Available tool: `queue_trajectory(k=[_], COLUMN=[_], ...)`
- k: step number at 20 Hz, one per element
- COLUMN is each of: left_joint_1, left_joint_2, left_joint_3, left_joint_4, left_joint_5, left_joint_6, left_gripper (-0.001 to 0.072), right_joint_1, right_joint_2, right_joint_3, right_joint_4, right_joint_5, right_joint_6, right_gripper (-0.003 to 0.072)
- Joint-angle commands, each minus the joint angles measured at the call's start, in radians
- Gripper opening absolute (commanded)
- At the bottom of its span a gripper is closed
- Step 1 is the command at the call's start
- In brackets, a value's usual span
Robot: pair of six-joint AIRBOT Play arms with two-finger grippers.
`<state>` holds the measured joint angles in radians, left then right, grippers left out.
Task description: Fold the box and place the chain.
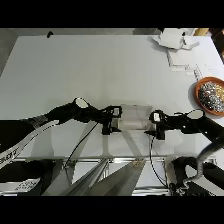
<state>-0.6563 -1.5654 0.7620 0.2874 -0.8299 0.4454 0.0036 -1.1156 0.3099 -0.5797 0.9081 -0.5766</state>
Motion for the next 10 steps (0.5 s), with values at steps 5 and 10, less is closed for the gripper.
queue_trajectory(k=[5, 10], left_joint_1=[0.0, 0.0], left_joint_2=[-0.001, -0.001], left_joint_3=[-0.001, -0.001], left_joint_4=[0.004, 0.005], left_joint_5=[0.003, 0.003], left_joint_6=[0.0, 0.0], left_gripper=[0.0273, 0.0273], right_joint_1=[0.0, 0.0], right_joint_2=[0.0, 0.0], right_joint_3=[0.0, 0.0], right_joint_4=[0.001, 0.001], right_joint_5=[-0.003, -0.008], right_joint_6=[0.0, 0.0], right_gripper=[0.056, 0.056])
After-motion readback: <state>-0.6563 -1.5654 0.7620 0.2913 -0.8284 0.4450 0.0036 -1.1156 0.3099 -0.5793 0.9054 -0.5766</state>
